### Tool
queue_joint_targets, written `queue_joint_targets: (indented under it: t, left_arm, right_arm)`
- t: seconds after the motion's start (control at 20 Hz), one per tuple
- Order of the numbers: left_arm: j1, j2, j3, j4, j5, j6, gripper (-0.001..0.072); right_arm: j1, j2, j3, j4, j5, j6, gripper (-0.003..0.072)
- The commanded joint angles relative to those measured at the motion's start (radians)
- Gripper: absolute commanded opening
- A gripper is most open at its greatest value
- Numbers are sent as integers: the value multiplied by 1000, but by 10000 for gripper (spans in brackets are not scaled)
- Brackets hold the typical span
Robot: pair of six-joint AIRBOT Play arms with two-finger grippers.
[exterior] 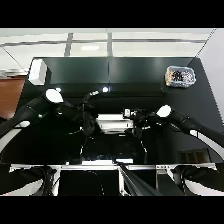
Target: Fold the box and place the chain.
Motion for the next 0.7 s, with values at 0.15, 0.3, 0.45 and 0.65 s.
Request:
queue_joint_targets:
  t: [0.15,0.3,0.45,0.65]
  left_arm:
    - [-7,-32,21,-351,465,94,25]
    - [-3,-64,22,-172,555,-17,24]
    - [-4,-143,22,-29,431,-117,25]
    - [0,-185,29,-32,411,-107,24]
  right_arm:
    - [0,0,0,0,1,0,97]
    - [0,0,0,0,1,0,96]
    - [0,0,1,0,0,0,97]
    - [0,0,0,0,0,0,97]
